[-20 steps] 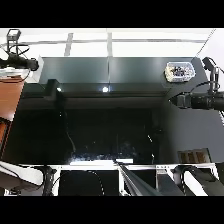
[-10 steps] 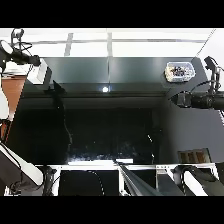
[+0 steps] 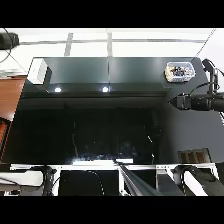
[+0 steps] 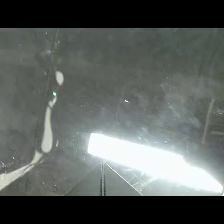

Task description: Fold the box and place the chain.

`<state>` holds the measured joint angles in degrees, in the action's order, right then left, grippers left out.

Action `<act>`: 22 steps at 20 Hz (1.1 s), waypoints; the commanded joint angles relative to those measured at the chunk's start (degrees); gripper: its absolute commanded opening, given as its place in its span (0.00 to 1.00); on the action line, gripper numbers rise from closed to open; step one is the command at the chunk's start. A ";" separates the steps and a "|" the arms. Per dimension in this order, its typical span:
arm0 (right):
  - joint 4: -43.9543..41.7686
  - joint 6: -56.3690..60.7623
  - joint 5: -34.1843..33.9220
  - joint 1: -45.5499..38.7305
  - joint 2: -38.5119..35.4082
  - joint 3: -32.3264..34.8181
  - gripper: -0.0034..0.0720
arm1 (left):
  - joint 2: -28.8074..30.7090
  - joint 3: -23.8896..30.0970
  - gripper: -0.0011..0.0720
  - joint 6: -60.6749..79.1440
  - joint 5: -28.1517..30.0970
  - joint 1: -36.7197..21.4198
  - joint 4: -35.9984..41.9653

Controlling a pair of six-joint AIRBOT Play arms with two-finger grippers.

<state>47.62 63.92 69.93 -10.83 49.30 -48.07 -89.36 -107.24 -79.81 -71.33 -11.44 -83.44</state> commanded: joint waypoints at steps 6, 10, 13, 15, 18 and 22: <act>13.92 -0.50 -5.64 -0.02 -0.02 3.93 0.06 | 36.00 53.68 0.05 -3.19 10.58 13.40 5.05; 13.92 -0.52 -5.68 -0.02 -0.04 3.91 0.06 | 48.24 67.21 0.05 -5.09 12.41 14.97 4.66; 13.92 -0.52 -5.70 -0.02 -0.04 3.91 0.06 | 51.49 68.50 0.05 -5.07 13.20 14.99 4.02; 13.92 -0.52 -5.70 -0.02 -0.04 3.91 0.06 | 51.41 68.50 0.05 -5.07 13.22 14.99 4.04; 13.92 -0.52 -5.68 -0.02 -0.04 3.91 0.06 | 51.01 68.50 0.05 -5.09 13.22 14.99 4.04; 13.92 -0.52 -5.70 -0.02 -0.04 3.91 0.06 | 50.99 68.50 0.05 -5.07 13.22 14.99 4.04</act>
